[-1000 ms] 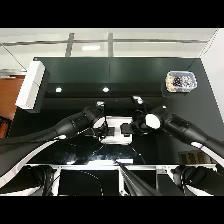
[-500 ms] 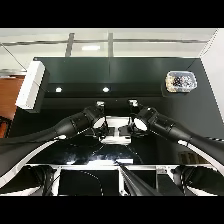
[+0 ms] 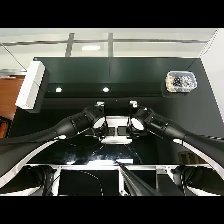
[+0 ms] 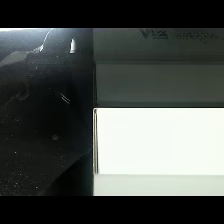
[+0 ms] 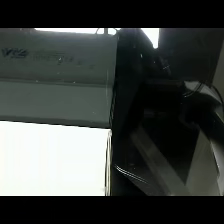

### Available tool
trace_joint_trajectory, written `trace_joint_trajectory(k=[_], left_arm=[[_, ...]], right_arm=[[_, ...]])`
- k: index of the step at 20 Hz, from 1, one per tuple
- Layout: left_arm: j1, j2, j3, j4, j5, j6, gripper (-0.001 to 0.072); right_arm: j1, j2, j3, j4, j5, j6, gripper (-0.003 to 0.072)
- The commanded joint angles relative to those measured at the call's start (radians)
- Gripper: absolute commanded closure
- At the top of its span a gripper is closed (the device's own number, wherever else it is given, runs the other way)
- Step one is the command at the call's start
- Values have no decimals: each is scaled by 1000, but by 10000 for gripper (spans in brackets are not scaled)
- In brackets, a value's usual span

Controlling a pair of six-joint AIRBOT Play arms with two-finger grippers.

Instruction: Fold the box and place the chain.

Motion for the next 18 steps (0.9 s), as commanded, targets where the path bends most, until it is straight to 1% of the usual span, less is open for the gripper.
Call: trace_joint_trajectory(k=[1,2,3,4,5,6,7,8,11,12,13,14,16,18], left_arm=[[0,0,1,1,-6,4,678],[0,0,1,1,-6,3,678],[0,0,1,1,-5,3,678],[0,0,1,2,-4,3,678],[0,0,1,1,-2,3,678],[0,0,1,1,-2,3,678],[0,0,1,2,-2,3,678],[0,0,1,1,-2,3,678],[0,0,1,1,-2,3,678],[0,0,1,2,-2,3,678],[0,0,1,2,-2,3,678],[0,0,1,1,-2,4,678],[0,0,1,1,-3,4,678],[0,0,1,1,-8,4,678]], right_arm=[[0,-4,0,2,-29,18,673],[0,-4,0,2,-27,18,672],[0,-4,0,4,-26,18,646],[0,-4,0,12,-26,18,470],[0,-4,0,14,-23,18,462],[0,-4,0,14,-19,18,473],[0,-4,0,14,-18,18,637],[0,-4,0,14,-18,18,672],[0,-4,0,14,-16,18,668],[0,-3,1,14,-14,18,536],[-2,-3,7,13,2,19,311],[-4,-2,17,8,29,14,289],[-9,13,37,11,71,-68,289],[-13,61,61,6,137,-149,289]])
